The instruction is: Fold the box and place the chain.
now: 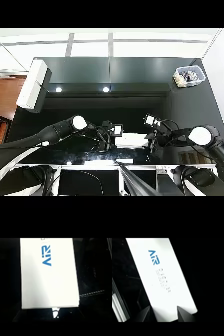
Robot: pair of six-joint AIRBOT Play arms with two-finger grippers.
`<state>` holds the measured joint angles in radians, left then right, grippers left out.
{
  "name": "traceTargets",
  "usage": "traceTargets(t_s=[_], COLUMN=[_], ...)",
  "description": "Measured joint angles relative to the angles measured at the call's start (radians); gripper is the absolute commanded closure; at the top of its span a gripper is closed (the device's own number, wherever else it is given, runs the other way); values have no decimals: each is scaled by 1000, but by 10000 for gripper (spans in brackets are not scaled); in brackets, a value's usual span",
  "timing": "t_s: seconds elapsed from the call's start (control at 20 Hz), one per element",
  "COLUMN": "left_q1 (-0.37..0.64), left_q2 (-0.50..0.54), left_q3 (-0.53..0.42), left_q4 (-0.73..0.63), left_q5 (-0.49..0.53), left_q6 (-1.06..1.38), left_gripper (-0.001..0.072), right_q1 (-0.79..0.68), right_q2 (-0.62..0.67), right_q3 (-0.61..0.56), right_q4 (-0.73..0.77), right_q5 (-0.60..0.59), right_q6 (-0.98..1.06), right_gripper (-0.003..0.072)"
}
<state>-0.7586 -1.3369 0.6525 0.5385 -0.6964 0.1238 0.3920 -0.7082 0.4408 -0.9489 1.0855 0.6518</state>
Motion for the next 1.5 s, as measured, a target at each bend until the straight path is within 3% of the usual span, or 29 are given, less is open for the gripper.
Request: traceTargets(t_s=[0.3,0.35,0.4,0.45,0.9,1.5], left_q1=[0,0,0,0,0,0], left_q2=[0,0,0,0,0,0], left_q3=[0,0,0,0,0,0], left_q4=[0,0,0,0,0,0], left_q5=[2,2,3,3,4,5], left_q6=[-1,-1,-1,-1,-1,-1], left_gripper=[309,308,308,308,308,308], right_q1=[0,-1,-3,-8,-24,-24], right_q2=[1,1,1,1,-57,-185], right_q3=[41,43,44,46,-4,-21], right_q4=[27,40,56,73,223,301], right_q5=[66,70,74,75,-3,-70], right_q6=[131,152,178,204,500,570], right_gripper=[320,443,680,653,653,652])
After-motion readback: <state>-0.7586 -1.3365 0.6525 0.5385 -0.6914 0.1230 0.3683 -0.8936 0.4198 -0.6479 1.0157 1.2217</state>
